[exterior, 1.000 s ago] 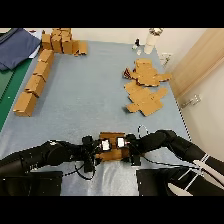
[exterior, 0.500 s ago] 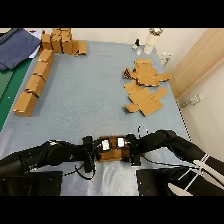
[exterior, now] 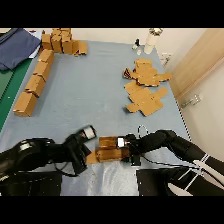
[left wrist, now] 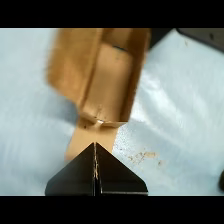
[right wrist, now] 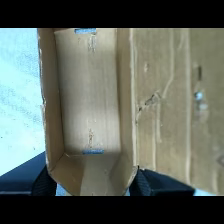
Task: Fold the box.
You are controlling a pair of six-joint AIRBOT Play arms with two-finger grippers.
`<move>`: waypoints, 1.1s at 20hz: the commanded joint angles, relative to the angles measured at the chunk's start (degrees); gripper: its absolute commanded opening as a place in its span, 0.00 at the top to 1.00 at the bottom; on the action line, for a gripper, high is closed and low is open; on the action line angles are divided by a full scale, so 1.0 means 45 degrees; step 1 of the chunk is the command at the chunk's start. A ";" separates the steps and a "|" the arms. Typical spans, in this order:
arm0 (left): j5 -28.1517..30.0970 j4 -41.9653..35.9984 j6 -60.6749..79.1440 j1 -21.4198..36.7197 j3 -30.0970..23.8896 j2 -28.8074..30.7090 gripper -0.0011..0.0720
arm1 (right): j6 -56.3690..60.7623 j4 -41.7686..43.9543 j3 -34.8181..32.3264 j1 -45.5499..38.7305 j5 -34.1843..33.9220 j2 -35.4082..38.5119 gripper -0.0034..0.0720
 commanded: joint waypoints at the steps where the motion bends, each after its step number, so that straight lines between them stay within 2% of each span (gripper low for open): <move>1: -0.2744 0.3594 -1.0792 0.0928 -0.0107 0.2448 0.97 | 0.0005 0.0005 0.0000 0.0000 -0.0005 0.0000 0.28; 2: -0.3667 0.3876 -1.2769 0.1443 -0.0369 0.2929 0.97 | 0.0005 0.0005 0.0000 0.0000 -0.0005 0.0000 0.28; 3: -0.3963 0.3453 -1.3231 0.1933 -0.0763 0.3220 0.97 | 0.0005 0.0005 0.0000 0.0000 0.0000 0.0000 0.28; 4: -0.3696 0.2467 -1.2998 0.2409 -0.1316 0.3405 0.97 | 0.0005 0.0010 0.0000 0.0000 -0.0005 0.0000 0.28; 7: -0.1642 -0.1069 -1.1346 0.3235 -0.3089 0.3055 0.97 | 0.0005 0.0005 0.0000 0.0000 -0.0005 0.0000 0.28; 9: -0.0374 -0.2210 -1.0598 0.3288 -0.3648 0.2438 0.97 | 0.0005 0.0005 0.0000 0.0000 0.0000 0.0000 0.28; 12: 0.0393 -0.2919 -0.9942 0.3274 -0.3599 0.1137 0.97 | 0.0005 0.0005 0.0000 0.0005 -0.0005 0.0000 0.28; 18: 0.1763 -0.7116 -0.6164 0.3269 -0.3560 -0.0874 0.97 | 0.0005 0.0005 0.0000 0.0000 0.0000 0.0000 0.28; 22: 0.1875 -0.7504 -0.5688 0.3269 -0.3332 -0.1234 0.97 | 0.0005 0.0005 0.0000 0.0005 0.0000 0.0000 0.28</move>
